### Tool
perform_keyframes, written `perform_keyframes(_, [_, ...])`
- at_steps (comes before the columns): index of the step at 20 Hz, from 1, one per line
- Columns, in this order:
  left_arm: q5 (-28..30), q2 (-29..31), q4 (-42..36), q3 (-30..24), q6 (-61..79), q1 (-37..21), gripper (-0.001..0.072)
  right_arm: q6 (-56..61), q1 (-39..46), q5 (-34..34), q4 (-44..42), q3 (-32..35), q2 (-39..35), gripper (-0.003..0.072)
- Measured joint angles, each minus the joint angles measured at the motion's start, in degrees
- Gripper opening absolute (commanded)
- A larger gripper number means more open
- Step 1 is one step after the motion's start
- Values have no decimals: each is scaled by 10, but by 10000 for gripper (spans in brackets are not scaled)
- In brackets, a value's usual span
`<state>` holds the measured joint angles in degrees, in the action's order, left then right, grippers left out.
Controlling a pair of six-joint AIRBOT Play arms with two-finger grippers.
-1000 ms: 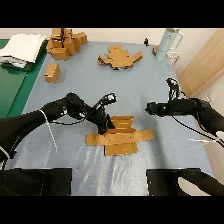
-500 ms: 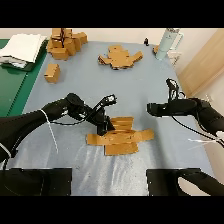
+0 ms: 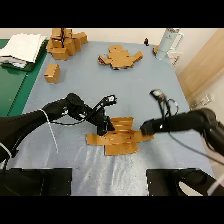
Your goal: Fold the box.
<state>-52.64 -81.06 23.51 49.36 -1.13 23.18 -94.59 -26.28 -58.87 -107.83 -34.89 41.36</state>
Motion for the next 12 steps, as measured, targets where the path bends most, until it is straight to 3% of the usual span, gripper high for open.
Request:
perform_keyframes(1, [0, 0, 0, 0, 0, 0, 16, 0, -48, -2, 17, 17, -21, 30])
perform_keyframes(3, [0, 0, 0, 0, 0, 0, 16, -3, -142, -9, 56, 52, -51, 505])
perform_keyframes(4, [0, 0, 0, 0, 0, 0, 16, -5, -183, -9, 77, 68, -60, 565])
perform_keyframes(8, [0, 0, 0, 0, 0, 0, 16, -38, -306, 28, 166, 117, -61, 565])
perform_keyframes(12, [0, 0, 1, 0, 0, 1, 16, -69, -344, 83, 243, 133, -26, 565])
